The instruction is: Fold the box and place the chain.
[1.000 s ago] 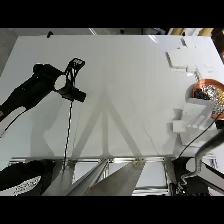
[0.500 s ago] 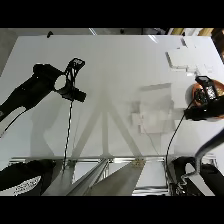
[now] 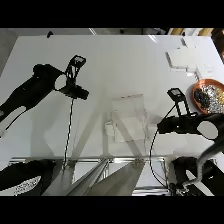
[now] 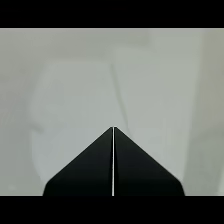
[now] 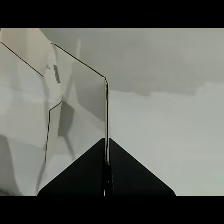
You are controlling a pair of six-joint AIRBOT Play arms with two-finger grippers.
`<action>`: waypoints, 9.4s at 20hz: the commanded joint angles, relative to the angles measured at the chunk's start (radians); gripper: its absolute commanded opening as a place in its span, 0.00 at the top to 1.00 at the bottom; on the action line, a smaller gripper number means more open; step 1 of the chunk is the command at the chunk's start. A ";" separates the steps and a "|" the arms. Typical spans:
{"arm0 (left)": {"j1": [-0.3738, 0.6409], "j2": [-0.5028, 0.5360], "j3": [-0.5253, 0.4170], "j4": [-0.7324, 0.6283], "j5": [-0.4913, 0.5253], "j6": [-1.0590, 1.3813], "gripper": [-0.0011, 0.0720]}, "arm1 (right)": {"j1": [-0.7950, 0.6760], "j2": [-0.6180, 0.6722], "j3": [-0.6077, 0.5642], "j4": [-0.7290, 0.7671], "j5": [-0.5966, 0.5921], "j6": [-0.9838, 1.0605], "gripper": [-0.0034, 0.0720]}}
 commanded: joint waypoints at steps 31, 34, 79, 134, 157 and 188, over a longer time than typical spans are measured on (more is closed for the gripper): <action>0.147 -0.223 -0.052 -1.104 -0.167 1.247 0.25 | 0.051 0.008 -0.013 0.005 -0.031 0.046 0.93; 0.075 -0.237 -0.052 -1.104 -0.092 1.254 0.25 | 0.050 0.007 -0.013 0.005 -0.031 0.046 0.93; -0.200 -0.141 -0.205 -1.166 0.278 1.810 0.98 | 0.051 0.153 0.211 0.031 0.167 -0.180 0.53; -0.201 -0.203 -0.165 -1.009 0.291 1.717 0.98 | 0.050 0.152 0.160 0.031 0.114 -0.322 0.53; -0.201 -0.203 -0.165 -1.009 0.290 1.717 0.97 | 0.051 0.150 0.142 0.089 0.103 -0.407 0.82; -0.201 -0.203 -0.165 -1.009 0.290 1.717 0.97 | 0.426 0.076 -0.333 0.122 -0.444 -1.122 0.04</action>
